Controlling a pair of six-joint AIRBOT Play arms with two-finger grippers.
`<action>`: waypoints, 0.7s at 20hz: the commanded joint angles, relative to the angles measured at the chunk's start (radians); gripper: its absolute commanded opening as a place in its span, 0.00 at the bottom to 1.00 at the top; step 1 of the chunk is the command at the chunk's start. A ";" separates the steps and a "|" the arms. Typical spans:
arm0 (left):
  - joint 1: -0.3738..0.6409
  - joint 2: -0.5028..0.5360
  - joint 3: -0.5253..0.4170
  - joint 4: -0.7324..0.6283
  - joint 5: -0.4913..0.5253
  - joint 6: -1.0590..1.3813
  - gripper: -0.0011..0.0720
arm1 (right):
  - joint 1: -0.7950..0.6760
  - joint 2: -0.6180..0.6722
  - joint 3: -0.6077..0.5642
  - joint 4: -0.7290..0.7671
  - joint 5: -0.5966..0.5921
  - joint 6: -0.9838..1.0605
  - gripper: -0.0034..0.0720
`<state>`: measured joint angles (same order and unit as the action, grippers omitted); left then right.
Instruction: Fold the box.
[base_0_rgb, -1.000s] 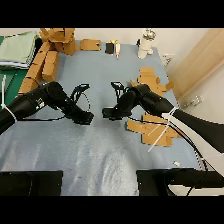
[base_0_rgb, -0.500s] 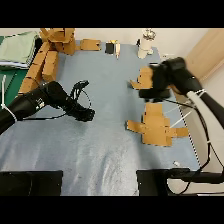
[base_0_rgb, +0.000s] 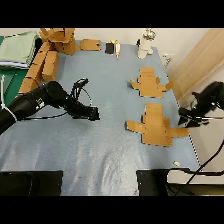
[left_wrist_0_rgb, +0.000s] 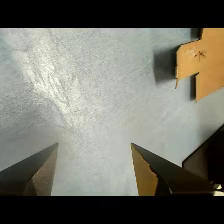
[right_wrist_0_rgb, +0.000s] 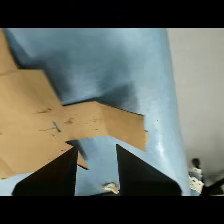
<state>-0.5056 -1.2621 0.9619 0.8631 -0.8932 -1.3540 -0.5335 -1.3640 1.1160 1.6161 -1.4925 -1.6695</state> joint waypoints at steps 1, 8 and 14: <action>0.003 -0.005 0.003 -0.051 -0.004 0.003 0.97 | -0.187 0.000 -0.036 0.113 0.088 -0.105 0.67; 0.002 -0.012 0.003 -0.181 -0.074 0.003 0.97 | -0.248 -0.053 -0.036 0.159 0.114 -0.248 0.72; 0.002 -0.012 0.003 -0.251 -0.181 0.003 0.97 | -0.239 -0.065 -0.048 0.328 0.017 -0.355 0.47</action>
<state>-0.5037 -1.2739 0.9649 0.6548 -1.0199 -1.3510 -0.7738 -1.4242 1.0752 1.8721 -1.4322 -1.9743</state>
